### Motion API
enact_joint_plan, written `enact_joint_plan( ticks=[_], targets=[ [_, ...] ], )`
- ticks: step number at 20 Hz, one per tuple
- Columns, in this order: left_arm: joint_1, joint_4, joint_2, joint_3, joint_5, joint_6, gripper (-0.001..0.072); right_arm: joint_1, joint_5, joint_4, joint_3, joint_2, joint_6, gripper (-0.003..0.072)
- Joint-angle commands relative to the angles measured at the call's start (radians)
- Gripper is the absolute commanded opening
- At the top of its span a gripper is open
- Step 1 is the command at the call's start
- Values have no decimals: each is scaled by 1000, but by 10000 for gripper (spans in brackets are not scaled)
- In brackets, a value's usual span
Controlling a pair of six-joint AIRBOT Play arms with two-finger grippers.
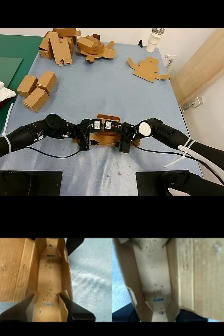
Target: Fold the box.
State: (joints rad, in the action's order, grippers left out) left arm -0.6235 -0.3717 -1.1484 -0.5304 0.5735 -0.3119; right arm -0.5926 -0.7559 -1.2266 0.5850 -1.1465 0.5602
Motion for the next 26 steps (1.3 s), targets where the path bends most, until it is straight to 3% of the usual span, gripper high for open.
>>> enact_joint_plan(
  ticks=[1,9,12,13,18,20,23,24,26],
  targets=[
    [0,36,-2,0,-3,-13,504,0,-8,0,-1,0,0,442],
    [7,20,-7,0,-2,23,491,0,-13,0,-1,0,0,442],
    [66,-120,6,0,-15,239,92,0,-13,0,-1,0,0,442],
    [98,-130,24,0,-11,299,32,0,-13,0,-1,0,0,442],
    [249,-150,182,0,116,651,16,0,-13,1,-1,0,0,442],
    [315,-311,271,0,117,1001,16,0,-15,4,-1,0,0,442],
    [423,-741,378,16,166,1726,15,0,-15,15,0,0,0,442],
    [464,-803,391,31,237,1863,15,0,-18,28,0,0,0,442],
    [516,-701,381,66,381,1835,14,0,-23,57,0,0,0,442]
  ],
)
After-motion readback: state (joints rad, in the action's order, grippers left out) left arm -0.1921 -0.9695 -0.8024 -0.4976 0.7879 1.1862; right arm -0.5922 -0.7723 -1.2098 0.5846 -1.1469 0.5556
